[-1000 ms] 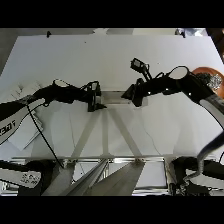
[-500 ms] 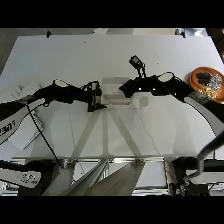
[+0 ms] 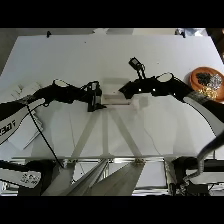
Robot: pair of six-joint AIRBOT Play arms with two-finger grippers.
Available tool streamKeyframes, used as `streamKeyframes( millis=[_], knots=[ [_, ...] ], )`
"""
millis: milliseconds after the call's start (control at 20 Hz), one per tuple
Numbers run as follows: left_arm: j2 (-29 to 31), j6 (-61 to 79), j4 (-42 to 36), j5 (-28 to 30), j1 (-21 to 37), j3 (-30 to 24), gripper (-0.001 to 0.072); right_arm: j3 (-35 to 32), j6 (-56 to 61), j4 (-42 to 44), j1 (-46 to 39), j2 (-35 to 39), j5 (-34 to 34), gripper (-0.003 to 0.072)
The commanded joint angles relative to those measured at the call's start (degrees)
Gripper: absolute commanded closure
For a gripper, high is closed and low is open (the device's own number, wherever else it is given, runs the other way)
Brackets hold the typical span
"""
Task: Fold the box and place the chain.
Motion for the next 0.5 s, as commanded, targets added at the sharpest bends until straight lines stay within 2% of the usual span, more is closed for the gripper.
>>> streamKeyframes(
  millis=[0, 200, 250, 300, 400, 450],
  knots=[
    [0.0, -0.1, 0.0, 0.0, 0.0, 0.0, 0.0366, 0.2, 0.2, -3.4, -1.6, 5.9, 1.7, 0.0679],
    [0.0, -0.1, 0.0, 0.0, 0.0, 0.0, 0.0366, 0.2, 0.2, -18.4, -6.6, 13.8, 8.3, 0.0669],
    [0.0, -0.1, 0.0, 0.0, 0.0, 0.0, 0.0366, 0.2, 0.1, -23.7, -7.6, 14.5, 9.9, 0.0550],
    [0.0, -0.1, 0.0, 0.0, 0.0, 0.0, 0.0366, 0.1, 0.1, -28.7, -8.0, 14.4, 11.2, 0.0400],
    [0.0, -0.1, 0.0, 0.0, 0.0, 0.0, 0.0366, 0.1, -3.8, -36.4, -7.9, 13.3, 13.5, 0.0381],
    [0.0, -0.1, 0.0, 0.0, 0.0, 0.0, 0.0366, 0.1, -8.0, -36.8, -7.9, 12.5, 14.0, 0.0367]
  ],
)
